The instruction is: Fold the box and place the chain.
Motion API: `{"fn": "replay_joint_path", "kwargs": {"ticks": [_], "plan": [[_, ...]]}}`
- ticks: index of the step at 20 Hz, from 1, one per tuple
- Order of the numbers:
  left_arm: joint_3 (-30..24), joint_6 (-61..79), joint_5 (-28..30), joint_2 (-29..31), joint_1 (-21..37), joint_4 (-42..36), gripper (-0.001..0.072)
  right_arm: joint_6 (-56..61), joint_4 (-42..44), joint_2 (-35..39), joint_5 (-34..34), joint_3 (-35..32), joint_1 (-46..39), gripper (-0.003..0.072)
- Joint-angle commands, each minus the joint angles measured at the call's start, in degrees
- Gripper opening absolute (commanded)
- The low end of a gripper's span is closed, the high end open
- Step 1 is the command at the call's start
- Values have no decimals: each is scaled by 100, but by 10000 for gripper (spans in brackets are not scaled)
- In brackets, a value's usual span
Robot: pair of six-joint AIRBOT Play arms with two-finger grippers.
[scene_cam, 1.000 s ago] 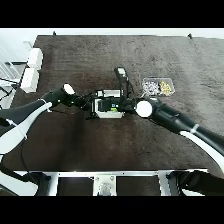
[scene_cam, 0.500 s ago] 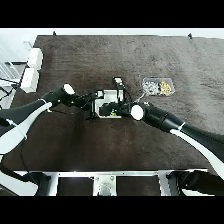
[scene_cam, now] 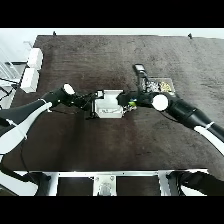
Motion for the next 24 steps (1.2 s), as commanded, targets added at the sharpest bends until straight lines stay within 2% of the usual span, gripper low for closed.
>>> {"fn": "replay_joint_path", "kwargs": {"ticks": [1,3,7,9,13,16,19,23,24], "plan": [[2,2,2,2,2,0,529,549,-186,155,520,-313,-855,471],[2,2,2,2,2,0,529,1023,-188,155,573,-579,-1174,472],[2,0,2,2,2,0,529,1526,-210,120,505,-879,-1222,470],[2,2,2,2,2,0,529,1657,-208,-94,223,-868,-1222,470],[2,0,2,2,2,0,529,1655,-212,-452,566,-844,-1211,470],[2,0,2,2,2,0,530,1657,-201,-479,114,-839,-1211,469],[2,0,2,2,2,0,529,1657,-188,-765,11,-807,-1211,468],[2,0,2,2,2,0,530,1657,-173,-1344,9,-409,-1207,459],[2,2,4,2,2,0,529,1650,-83,-1488,9,-264,-1180,437]]}}
